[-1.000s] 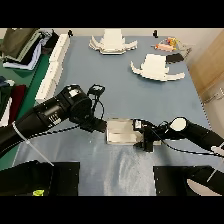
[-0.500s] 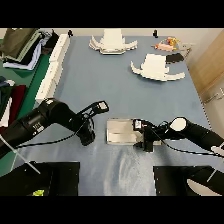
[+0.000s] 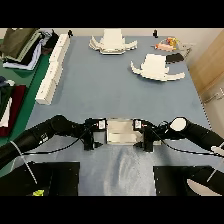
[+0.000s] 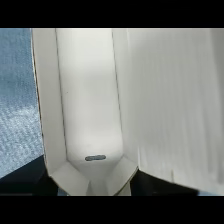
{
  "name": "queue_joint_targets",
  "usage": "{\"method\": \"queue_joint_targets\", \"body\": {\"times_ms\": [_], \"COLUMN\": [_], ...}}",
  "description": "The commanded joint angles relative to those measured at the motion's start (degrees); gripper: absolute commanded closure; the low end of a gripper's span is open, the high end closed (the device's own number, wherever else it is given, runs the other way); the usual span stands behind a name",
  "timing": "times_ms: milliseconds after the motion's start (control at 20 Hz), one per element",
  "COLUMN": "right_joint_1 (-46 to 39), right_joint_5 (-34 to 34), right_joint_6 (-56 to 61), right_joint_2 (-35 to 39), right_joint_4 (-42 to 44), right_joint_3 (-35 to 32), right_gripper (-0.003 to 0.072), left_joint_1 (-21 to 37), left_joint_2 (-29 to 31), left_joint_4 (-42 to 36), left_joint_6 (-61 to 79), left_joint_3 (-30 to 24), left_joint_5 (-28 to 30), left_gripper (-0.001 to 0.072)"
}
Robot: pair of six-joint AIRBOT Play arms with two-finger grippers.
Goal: Fold the box.
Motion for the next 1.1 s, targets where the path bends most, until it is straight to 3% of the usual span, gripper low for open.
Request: {"method": "queue_joint_targets", "body": {"times_ms": [0, 200, 500, 800, 1050], "right_joint_1": [0.02, 0.02, 0.02, 0.02, 0.02], "right_joint_5": [0.0, 0.02, 0.0, 0.0, 0.0], "right_joint_6": [0.02, 0.02, 0.02, 0.02, 0.02], "right_joint_2": [0.04, 0.04, 0.04, 0.04, 0.04], "right_joint_4": [0.02, 0.02, 0.02, 0.02, 0.02], "right_joint_3": [0.04, 0.04, 0.04, 0.04, 0.04], "right_gripper": [0.0196, 0.0196, 0.0196, 0.0196, 0.0197], "left_joint_1": [0.2, 0.2, 0.2, 0.13, 0.13], "left_joint_2": [-4.17, -6.86, -7.28, -10.27, -10.47], "left_joint_4": [-12.83, -19.67, -20.17, -26.16, -23.67], "left_joint_6": [14.67, 18.21, 19.69, 25.07, 23.67], "left_joint_3": [-1.16, -1.09, -1.07, -0.2, 0.09], "left_joint_5": [2.89, 3.58, 4.24, 3.04, 0.79], "left_gripper": [0.0008, 0.0007, 0.0008, 0.0007, 0.0008]}}
